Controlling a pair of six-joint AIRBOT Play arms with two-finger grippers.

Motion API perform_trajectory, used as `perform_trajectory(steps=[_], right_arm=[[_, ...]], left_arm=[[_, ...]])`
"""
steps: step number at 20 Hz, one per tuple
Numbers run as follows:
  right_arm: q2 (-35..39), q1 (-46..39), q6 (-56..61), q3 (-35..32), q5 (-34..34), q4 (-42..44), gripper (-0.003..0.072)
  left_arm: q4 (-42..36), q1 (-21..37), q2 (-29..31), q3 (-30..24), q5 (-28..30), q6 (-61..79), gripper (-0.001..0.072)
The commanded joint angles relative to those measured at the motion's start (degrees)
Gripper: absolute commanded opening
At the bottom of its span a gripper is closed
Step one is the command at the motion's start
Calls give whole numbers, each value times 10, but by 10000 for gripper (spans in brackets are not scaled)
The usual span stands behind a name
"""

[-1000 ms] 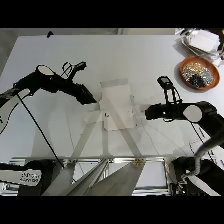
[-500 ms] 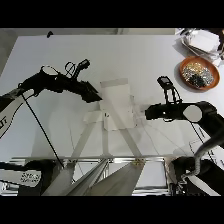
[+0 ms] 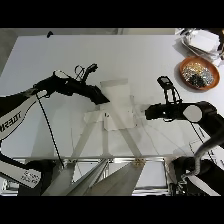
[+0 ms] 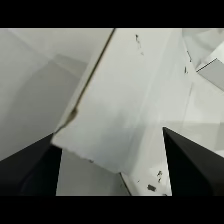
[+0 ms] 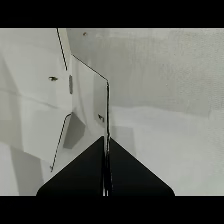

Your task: Fold the box and place the chain.

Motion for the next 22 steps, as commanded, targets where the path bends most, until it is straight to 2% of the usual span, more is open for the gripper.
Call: perform_trajectory(steps=[1, 3, 5, 6, 10, 13, 14, 19, 21, 22], right_arm=[[0, 1, 0, 0, -2, 0, 11], [0, 1, 0, 0, -2, -1, 11], [0, 1, 0, 0, -2, 0, 11], [0, 1, 0, 0, -2, 0, 11], [0, 1, 0, 0, -2, -2, 11], [0, 1, 0, 0, -1, -2, 11], [0, 1, 0, 0, -1, -2, 11], [18, 1, 1, 5, 16, -1, 33], [36, 1, 1, 15, 40, -2, 220], [47, 1, 1, 20, 54, -2, 259]], left_arm=[[-19, -11, -17, 1, -29, 7, 633], [-21, -14, -20, 1, -45, 15, 618], [-33, -16, -20, 1, -53, 30, 547], [-33, -18, -20, 1, -50, 35, 493], [-12, -23, -20, 1, -44, 38, 181], [-12, -23, -19, 1, -43, 54, 85], [-12, -23, -17, 1, -44, 68, 7], [-8, -23, 23, 1, -29, 79, 4], [21, -23, 48, 1, -29, 78, 4], [35, -23, 60, 1, -38, 78, 4]])
